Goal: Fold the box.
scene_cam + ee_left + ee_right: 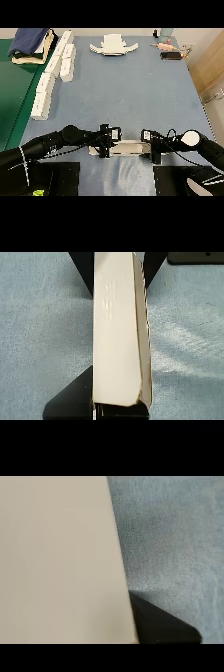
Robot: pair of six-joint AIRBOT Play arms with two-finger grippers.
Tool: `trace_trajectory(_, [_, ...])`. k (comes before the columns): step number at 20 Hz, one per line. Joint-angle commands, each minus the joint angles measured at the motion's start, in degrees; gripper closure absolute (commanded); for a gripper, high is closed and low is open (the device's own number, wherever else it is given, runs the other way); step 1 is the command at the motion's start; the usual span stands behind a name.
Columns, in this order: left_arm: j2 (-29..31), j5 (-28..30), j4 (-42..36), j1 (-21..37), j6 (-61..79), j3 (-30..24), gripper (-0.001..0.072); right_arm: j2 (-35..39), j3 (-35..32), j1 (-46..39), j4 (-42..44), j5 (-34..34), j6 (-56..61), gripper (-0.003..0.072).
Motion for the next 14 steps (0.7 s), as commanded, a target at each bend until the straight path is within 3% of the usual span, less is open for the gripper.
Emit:
trace_trajectory(1, [0.02,0.04,-0.02,-0.02,0.0,0.07,0.0694,0.04,0.04,-0.04,0.04,-0.11,0.0,0.0171])
trace_trajectory(9, [0.02,0.17,0.02,0.04,0.0,0.07,0.0673,0.04,0.04,-0.04,0.04,-0.13,0.0,0.0171])
trace_trajectory(11, [0.02,0.15,0.0,0.04,-0.04,0.04,0.0191,0.04,0.04,-0.04,0.07,-0.11,0.0,0.0171])
trace_trajectory(14, [0.09,0.22,0.02,0.04,-0.02,0.04,0.0162,0.04,0.04,-0.04,0.04,-0.11,0.0,0.017])
